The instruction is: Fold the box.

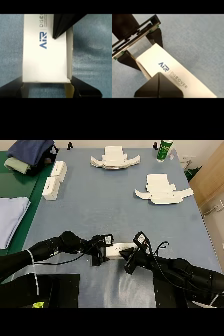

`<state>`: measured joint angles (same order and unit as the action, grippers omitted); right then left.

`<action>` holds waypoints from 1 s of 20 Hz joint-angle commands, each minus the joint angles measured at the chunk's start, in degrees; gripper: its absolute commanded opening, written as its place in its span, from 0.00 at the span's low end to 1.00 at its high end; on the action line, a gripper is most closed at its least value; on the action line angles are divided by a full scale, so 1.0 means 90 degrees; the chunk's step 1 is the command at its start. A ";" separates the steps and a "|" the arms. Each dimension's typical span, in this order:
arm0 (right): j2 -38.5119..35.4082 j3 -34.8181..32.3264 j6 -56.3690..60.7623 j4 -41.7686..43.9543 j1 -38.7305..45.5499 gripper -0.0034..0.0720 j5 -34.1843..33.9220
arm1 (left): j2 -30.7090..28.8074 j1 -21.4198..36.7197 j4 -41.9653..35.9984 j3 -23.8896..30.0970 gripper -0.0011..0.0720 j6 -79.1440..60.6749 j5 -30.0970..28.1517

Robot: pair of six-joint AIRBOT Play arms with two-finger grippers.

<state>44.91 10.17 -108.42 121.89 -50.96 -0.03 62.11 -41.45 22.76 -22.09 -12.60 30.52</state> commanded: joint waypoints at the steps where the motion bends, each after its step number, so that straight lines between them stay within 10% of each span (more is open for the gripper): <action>1: 0.0056 -0.0019 0.0104 -0.0005 -0.0017 0.05 -0.0316 | 0.0005 0.0002 -0.0002 -0.0005 0.65 0.0002 0.0000; 20: -0.0913 0.0163 0.0092 -0.0291 0.0073 0.05 0.0287 | 0.0002 0.0002 -0.0002 -0.0005 0.65 0.0002 0.0000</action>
<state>38.28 10.74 -107.46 120.53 -50.87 1.08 62.11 -41.45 22.63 -22.09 -12.45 30.57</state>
